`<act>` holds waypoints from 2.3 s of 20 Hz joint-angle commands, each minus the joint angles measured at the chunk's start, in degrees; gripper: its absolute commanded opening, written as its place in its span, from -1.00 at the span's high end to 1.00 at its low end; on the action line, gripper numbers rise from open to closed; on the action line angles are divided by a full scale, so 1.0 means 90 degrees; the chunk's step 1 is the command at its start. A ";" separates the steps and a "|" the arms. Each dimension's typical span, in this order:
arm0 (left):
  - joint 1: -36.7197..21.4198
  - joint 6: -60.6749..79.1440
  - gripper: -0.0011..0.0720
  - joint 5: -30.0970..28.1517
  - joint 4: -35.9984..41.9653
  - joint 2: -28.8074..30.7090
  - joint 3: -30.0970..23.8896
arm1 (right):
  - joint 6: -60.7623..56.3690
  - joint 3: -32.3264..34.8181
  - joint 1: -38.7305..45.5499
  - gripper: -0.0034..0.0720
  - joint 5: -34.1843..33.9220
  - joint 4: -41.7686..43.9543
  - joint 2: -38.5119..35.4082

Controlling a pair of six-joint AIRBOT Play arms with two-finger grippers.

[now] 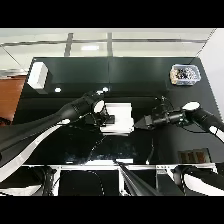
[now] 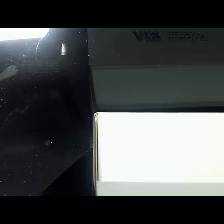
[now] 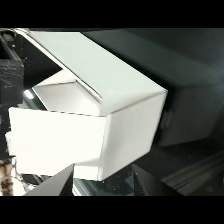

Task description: Fold the box and place the chain.

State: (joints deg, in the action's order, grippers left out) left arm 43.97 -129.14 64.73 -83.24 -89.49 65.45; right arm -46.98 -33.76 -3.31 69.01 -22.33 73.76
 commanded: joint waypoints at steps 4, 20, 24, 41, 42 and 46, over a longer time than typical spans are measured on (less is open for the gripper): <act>-0.0005 0.0002 0.90 -0.0019 -0.0002 0.0002 0.0005 | -0.1018 -0.0593 -0.0818 -0.02 -0.0495 -0.0367 -0.0005; -0.0005 0.0002 0.90 -0.0027 -0.0007 0.0000 0.0005 | -0.7308 -0.2385 -0.3599 -0.01 -0.1392 -0.6020 0.0245; -0.0005 0.0002 0.90 -0.0032 -0.0007 0.0000 0.0005 | -0.8757 -0.2688 -0.4197 -0.01 -0.1103 -0.7303 0.0610; -0.0002 0.0002 0.90 -0.0017 -0.0005 0.0000 0.0005 | -0.9469 -0.2686 -0.4354 0.89 -0.0984 -0.7310 0.0950; -0.0002 0.0002 0.90 -0.0017 -0.0005 0.0000 0.0005 | -0.9498 -0.2686 -0.4342 0.89 -0.0962 -0.7310 0.0950; -0.0002 0.0002 0.90 -0.0019 -0.0005 0.0000 0.0005 | -0.9498 -0.2686 -0.4316 0.57 -0.0950 -0.7198 0.0950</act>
State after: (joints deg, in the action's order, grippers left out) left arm 43.97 -129.12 64.60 -83.40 -89.52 65.47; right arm -132.07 -57.89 -42.26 60.58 -87.90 82.26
